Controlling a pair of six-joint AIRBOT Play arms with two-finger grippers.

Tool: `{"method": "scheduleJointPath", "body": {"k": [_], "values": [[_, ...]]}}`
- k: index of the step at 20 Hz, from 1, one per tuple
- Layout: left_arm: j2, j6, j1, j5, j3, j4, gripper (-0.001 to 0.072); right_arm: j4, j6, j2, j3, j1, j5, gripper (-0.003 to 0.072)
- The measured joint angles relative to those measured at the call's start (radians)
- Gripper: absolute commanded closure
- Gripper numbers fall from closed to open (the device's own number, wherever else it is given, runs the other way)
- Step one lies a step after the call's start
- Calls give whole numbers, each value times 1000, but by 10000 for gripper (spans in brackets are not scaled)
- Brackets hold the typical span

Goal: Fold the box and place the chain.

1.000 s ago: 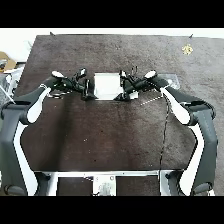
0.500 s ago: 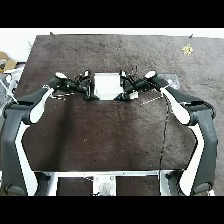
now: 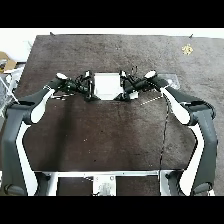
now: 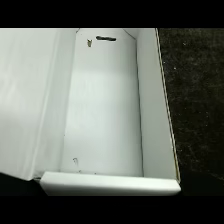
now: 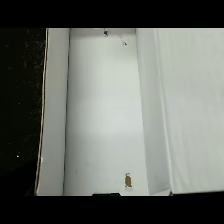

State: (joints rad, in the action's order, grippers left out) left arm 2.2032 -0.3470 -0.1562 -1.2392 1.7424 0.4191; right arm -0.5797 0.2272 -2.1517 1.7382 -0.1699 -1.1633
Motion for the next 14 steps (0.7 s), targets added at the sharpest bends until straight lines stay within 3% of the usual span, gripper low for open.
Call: {"method": "scheduleJointPath", "body": {"k": [2,3,4,5,6,14], "values": [[1,0,0,0,0,0,-7,0,0,0,0,0,0,178],[1,0,0,1,0,0,54,0,0,0,0,0,0,178],[1,0,0,1,0,0,282,0,0,0,0,0,0,178],[1,0,0,0,0,1,397,2,-1,0,0,0,2,178],[1,0,0,0,0,1,437,2,0,0,0,0,2,178],[0,0,-1,-1,0,25,435,0,0,0,0,0,1,178]]}}
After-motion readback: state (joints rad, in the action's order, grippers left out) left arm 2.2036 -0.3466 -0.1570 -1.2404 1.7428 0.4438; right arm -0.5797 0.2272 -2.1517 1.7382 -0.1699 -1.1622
